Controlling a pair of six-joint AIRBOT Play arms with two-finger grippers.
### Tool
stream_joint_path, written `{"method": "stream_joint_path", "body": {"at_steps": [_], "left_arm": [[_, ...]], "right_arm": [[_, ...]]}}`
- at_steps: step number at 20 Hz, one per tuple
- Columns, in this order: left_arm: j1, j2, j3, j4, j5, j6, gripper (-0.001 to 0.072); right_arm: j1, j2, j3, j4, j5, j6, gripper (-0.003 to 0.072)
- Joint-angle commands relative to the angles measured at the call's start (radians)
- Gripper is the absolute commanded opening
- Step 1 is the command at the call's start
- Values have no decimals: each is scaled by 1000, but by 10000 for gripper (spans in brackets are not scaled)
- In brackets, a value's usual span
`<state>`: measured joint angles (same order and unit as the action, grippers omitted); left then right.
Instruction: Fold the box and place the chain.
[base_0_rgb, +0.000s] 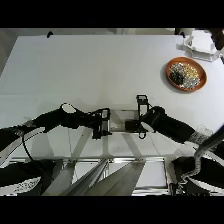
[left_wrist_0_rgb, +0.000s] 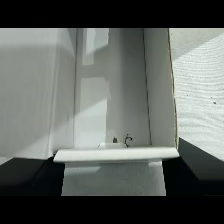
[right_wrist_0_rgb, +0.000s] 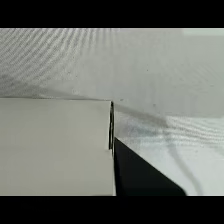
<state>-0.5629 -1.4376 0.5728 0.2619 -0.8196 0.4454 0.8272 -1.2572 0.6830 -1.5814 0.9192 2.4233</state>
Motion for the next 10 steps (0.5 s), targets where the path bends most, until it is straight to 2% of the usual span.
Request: {"method": "stream_joint_path", "body": {"at_steps": [1,2,5,7,10], "left_arm": [[0,0,1,0,0,0,132],[0,0,1,0,0,0,132],[0,0,1,0,0,0,132],[0,0,1,0,0,0,132],[0,0,1,0,0,0,132]], "right_arm": [[1,-1,0,-10,1,-78,282],[1,-1,0,-13,0,-92,354],[1,5,0,-16,-19,-109,373],[0,30,0,-16,-23,-145,470],[0,110,0,-23,-22,-213,476]]}}
